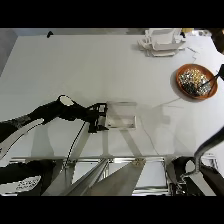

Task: Fold the box and place the chain.

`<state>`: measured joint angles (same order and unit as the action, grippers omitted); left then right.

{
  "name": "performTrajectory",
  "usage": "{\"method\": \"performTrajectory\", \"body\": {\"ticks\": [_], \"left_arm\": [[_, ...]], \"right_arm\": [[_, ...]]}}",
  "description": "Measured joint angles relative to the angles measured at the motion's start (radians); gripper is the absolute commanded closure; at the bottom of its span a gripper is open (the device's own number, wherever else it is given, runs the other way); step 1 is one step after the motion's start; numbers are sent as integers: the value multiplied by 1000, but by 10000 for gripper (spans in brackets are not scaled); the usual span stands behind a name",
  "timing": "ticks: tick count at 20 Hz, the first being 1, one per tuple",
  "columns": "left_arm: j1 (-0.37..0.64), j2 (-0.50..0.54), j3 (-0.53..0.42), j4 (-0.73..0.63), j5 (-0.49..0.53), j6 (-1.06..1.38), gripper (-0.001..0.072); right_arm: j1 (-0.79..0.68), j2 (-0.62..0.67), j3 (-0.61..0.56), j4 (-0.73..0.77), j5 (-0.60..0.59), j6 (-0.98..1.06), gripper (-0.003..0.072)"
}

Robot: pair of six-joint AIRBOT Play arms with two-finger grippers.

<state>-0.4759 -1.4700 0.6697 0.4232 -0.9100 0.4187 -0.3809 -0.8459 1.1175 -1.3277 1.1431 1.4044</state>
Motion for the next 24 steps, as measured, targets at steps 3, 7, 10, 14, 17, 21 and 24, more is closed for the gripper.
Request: {"method": "performTrajectory", "body": {"ticks": [3,7,10,14,17,21,24], "left_arm": [[0,0,0,0,0,0,518],[0,0,0,0,0,0,518],[0,0,0,0,0,0,518],[0,0,0,0,0,0,518],[0,0,0,0,0,0,518],[0,0,0,0,0,0,518],[0,0,0,0,0,0,518]], "right_arm": [[10,138,0,111,74,-26,667],[97,263,-1,190,172,-41,667],[199,319,-2,253,230,-44,667],[341,350,-2,370,252,-43,667],[434,356,-3,439,209,-20,667],[563,331,-37,477,132,2,667],[687,275,-106,468,62,6,667]]}}
